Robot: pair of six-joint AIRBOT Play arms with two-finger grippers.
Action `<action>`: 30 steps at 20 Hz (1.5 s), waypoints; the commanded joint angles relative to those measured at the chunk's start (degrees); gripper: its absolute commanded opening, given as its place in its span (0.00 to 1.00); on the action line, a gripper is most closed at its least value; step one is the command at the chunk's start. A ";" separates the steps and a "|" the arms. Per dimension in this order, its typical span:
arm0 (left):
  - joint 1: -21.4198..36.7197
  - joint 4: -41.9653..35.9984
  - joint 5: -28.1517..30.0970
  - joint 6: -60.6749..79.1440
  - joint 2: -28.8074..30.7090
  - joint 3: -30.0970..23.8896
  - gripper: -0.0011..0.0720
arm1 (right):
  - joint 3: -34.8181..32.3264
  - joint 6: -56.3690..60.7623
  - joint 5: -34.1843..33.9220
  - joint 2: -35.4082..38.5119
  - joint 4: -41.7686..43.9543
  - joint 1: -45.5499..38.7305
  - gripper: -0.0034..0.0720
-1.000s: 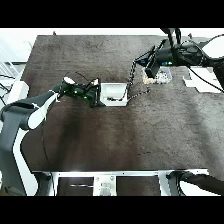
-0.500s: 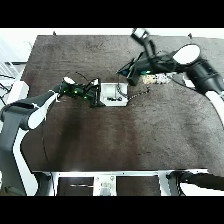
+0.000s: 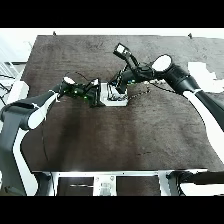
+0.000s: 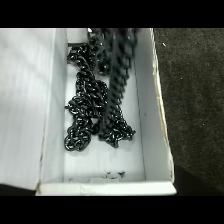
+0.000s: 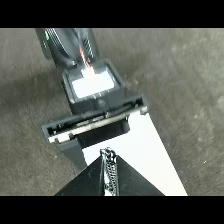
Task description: Fold the box and place the chain.
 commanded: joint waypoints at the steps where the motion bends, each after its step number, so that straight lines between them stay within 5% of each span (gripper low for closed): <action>1: 0.00 0.02 0.02 0.02 0.00 0.00 0.57 | -0.02 -0.09 -0.24 -3.06 -0.70 -0.04 0.06; 8: 0.00 0.02 0.02 0.02 0.00 0.00 0.57 | 0.26 0.15 -1.09 -3.21 -1.03 -0.83 0.07; 9: 0.00 0.00 0.07 0.02 0.00 0.00 0.57 | -0.09 0.15 -1.07 -3.21 -2.21 -0.96 0.23; 10: 0.00 0.02 0.04 0.02 0.00 0.00 0.57 | -0.42 0.17 -1.07 -3.21 -4.17 -1.42 0.53; 11: 0.00 0.02 0.02 0.02 0.00 0.00 0.57 | -0.57 0.17 -1.07 -3.21 -5.95 -2.08 0.68; 20: 0.00 0.02 0.04 0.02 0.00 0.00 0.57 | -4.39 -6.49 5.64 -3.76 -7.89 -16.65 0.75; 30: 0.00 0.02 0.11 0.02 0.00 0.00 0.57 | -4.85 -25.11 4.28 -14.25 -8.46 -15.08 0.75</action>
